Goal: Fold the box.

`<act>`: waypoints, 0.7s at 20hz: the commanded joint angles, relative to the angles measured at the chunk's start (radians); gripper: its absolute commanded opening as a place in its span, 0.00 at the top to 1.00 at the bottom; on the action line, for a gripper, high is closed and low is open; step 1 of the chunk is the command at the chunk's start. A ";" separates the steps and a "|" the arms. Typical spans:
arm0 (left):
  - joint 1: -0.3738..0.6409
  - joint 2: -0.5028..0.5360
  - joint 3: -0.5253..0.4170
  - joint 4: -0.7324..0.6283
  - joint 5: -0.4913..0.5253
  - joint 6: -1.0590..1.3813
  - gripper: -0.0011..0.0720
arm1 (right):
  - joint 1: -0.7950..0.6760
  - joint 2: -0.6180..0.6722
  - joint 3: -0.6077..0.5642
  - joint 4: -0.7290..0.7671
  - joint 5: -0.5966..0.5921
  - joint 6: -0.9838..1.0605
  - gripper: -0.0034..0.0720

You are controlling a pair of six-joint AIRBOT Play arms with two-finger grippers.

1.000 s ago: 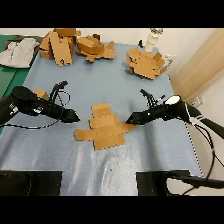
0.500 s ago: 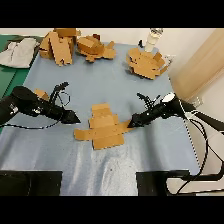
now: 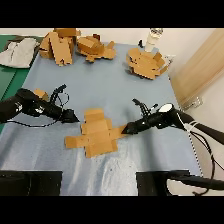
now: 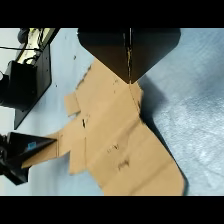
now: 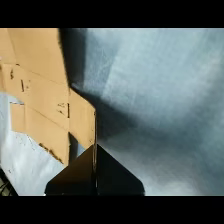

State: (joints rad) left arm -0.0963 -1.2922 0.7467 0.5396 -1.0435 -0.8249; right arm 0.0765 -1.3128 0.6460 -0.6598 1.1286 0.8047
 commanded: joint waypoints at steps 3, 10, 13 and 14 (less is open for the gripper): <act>0.038 -0.082 0.018 -0.021 -0.012 0.030 0.89 | 0.075 0.056 -0.093 0.008 -0.084 -0.037 0.95; 0.038 -0.142 0.056 -0.019 -0.052 0.020 0.41 | 0.113 0.057 -0.093 0.008 -0.113 -0.036 0.95; 0.027 -0.159 0.056 -0.019 -0.088 0.013 0.41 | 0.113 0.057 -0.093 0.006 -0.119 -0.057 0.95; 0.024 -0.172 0.056 -0.020 -0.109 0.013 0.41 | 0.113 0.060 -0.093 0.006 -0.121 -0.064 0.95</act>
